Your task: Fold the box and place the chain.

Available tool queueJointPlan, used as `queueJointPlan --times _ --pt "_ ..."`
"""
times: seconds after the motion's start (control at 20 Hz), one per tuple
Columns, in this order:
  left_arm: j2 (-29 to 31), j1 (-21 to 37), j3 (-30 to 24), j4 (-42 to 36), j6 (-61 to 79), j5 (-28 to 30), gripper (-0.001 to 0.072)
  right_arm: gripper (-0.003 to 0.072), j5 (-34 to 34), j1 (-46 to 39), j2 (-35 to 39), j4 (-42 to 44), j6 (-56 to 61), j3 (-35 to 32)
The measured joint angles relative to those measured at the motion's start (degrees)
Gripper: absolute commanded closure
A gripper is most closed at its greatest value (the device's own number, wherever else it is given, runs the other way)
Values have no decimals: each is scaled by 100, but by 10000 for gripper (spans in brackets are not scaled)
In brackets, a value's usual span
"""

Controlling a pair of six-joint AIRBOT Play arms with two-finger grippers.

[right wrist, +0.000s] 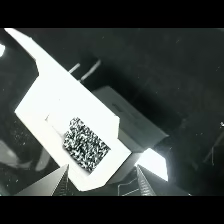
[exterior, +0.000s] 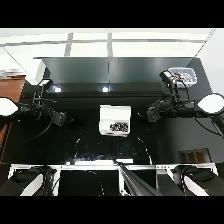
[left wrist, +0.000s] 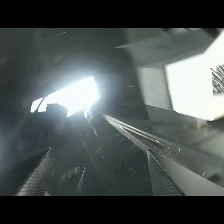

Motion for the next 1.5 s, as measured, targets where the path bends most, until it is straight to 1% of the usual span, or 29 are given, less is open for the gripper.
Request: queueJointPlan --times 0.1,0.25,0.35,0.45,0.55,0.65,0.8,0.9,1.1,1.5 --pt "-46 52 -140 -435 1661 160 -1 204 -66 0 0 -11 0 0" --pt "-160 -212 -254 -804 3858 577 0 204 -195 -4 0 -59 0 0" --pt "-332 -485 -289 -955 4752 1143 1 204 -249 -7 0 -72 0 0" --pt "-610 -752 -293 -1069 5464 1526 1 205 -306 -7 0 -81 0 0" --pt "-973 -953 -280 -1215 6168 1534 1 204 -339 -7 0 -92 0 0" --pt "-1351 -1049 -262 -1565 6771 1449 2 204 -358 -7 0 -103 0 0" --pt "-1805 -1141 -216 -2037 7289 1342 1 205 -374 -4 0 -105 0 0" --pt "-1967 -1287 -195 -2208 7462 1244 2 205 -382 -7 0 -105 0 0" --pt "-2159 -1611 -181 -2332 7622 1224 2 204 -435 -4 0 -107 0 0" --pt "-2520 -1746 -177 -2461 7571 1191 3 204 -450 -4 0 -87 2 0"
